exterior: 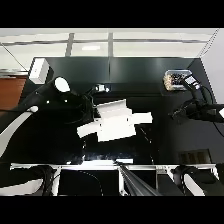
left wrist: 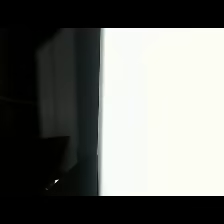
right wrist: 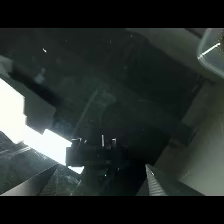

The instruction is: Fold the box and place the chain.

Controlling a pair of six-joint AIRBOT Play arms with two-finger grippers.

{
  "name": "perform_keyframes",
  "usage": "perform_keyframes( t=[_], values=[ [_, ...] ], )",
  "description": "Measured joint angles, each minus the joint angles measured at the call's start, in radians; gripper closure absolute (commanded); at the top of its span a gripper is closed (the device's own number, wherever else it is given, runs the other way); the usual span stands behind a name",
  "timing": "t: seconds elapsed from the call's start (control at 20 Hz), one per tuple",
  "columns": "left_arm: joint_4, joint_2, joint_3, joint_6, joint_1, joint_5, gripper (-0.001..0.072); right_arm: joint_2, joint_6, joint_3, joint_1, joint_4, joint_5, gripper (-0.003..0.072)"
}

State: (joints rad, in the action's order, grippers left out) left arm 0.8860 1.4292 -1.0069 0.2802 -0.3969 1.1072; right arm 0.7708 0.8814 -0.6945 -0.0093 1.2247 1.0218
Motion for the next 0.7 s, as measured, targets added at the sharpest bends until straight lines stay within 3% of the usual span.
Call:
perform_keyframes(
  t=[0.25,0.7],
  values=[
    [0.015,-0.025,0.086,-0.207,-0.068,-0.133,0.0681,0.0,-0.006,-0.001,0.035,-0.013,-0.01,0.0072],
    [0.083,-0.012,0.105,-0.157,-0.117,-0.182,0.0681,0.019,-0.059,0.085,0.24,-0.042,-0.098,0.0071]
  ],
)
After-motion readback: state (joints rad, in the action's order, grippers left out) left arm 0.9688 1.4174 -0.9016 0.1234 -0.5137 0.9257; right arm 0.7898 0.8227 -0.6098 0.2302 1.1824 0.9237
